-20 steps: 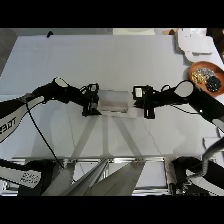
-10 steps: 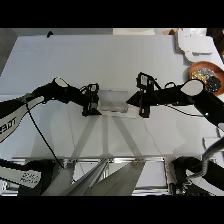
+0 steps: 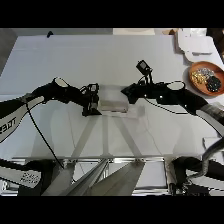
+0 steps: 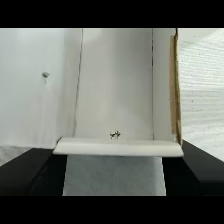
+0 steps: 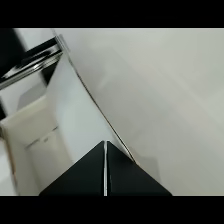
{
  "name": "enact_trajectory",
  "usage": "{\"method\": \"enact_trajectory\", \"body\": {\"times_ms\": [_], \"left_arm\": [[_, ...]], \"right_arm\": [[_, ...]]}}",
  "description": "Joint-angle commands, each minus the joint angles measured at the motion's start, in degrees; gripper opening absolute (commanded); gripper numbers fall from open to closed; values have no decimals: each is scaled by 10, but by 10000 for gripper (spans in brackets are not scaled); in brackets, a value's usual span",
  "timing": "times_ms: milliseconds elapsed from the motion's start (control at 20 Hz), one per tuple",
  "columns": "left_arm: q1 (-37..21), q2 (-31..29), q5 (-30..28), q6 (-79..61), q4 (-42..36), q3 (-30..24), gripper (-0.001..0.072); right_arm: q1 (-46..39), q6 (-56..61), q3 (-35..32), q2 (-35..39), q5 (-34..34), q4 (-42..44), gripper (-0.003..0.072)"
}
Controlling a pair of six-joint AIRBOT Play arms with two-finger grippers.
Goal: Fold the box and place the chain.
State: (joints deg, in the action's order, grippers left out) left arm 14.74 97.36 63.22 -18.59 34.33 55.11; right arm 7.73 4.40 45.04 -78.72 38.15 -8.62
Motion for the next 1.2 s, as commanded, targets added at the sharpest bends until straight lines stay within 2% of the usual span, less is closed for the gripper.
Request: {"method": "enact_trajectory", "body": {"times_ms": [0,250,550,700,850,1000,1150], "left_arm": [[0,0,0,0,0,0,261],[0,0,0,0,0,0,261],[0,0,0,0,0,0,261],[0,0,0,0,0,0,261],[0,0,0,0,0,0,261],[0,0,0,0,0,0,261],[0,0,0,0,0,0,261]], "right_arm": [[0,0,1,-18,-76,67,9],[1,1,1,-43,-57,27,10],[1,1,1,-64,-41,26,13],[1,1,1,-38,-23,24,15],[0,0,1,21,2,-2,16],[1,-2,1,104,23,-116,17],[0,-1,0,179,74,-308,19]]}}
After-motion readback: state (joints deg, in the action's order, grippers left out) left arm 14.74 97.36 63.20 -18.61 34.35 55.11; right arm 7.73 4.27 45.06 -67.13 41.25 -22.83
